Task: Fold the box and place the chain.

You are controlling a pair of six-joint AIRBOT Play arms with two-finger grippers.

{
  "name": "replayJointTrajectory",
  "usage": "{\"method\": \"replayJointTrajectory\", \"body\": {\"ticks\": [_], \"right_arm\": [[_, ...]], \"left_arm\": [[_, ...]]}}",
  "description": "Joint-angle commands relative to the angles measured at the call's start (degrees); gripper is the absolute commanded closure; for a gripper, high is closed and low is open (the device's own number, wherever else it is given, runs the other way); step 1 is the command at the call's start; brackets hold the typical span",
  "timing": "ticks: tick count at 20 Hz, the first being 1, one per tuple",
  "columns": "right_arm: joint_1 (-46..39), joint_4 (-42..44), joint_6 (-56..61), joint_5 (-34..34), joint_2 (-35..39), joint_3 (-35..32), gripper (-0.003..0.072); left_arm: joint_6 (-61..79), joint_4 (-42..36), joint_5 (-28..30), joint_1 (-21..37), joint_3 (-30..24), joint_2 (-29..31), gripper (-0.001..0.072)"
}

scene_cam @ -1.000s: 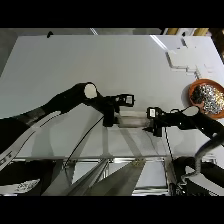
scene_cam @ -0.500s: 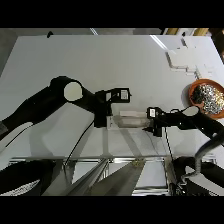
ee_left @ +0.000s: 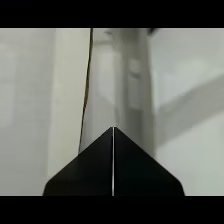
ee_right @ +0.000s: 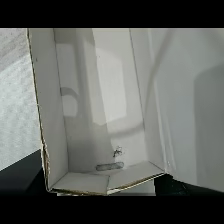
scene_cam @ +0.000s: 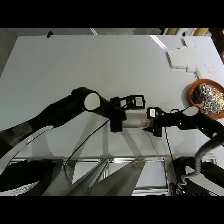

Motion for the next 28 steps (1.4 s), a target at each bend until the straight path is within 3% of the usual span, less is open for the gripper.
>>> {"method": "replayJointTrajectory", "body": {"ticks": [1, 4, 10, 15, 18, 21, 28], "right_arm": [[0.0, 0.0, 0.0, 0.0, 0.0, 0.0, 0.0331], [0.0, 0.0, 0.0, 0.0, 0.0, 0.0, 0.0331], [0.0, 0.0, 0.0, 0.0, 0.0, 0.0, 0.0331], [0.0, 0.0, 0.0, 0.0, 0.0, 0.0, 0.0331], [0.0, 0.0, 0.0, 0.0, 0.0, 0.0, 0.0331], [0.0, 0.0, 0.0, 0.0, 0.0, 0.0, 0.0331], [0.0, 0.0, 0.0, 0.0, 0.0, 0.0, 0.033]], "left_arm": [[-1.7, -4.3, 14.4, 1.9, 0.0, -3.1, 0.0706], [0.2, -11.3, 18.6, 4.3, 0.0, -6.4, 0.0706], [0.2, -11.8, 15.5, 4.9, 0.0, -13.0, 0.0705], [-0.5, -8.7, 10.8, 6.1, 0.0, -5.9, 0.0703], [-6.4, -0.5, 0.2, 6.9, 0.0, 0.6, 0.07], [-12.2, 6.9, -12.9, 6.2, -0.5, 1.8, 0.0699], [-8.0, 6.7, -8.4, 6.0, -7.2, 0.5, 0.0677]]}}
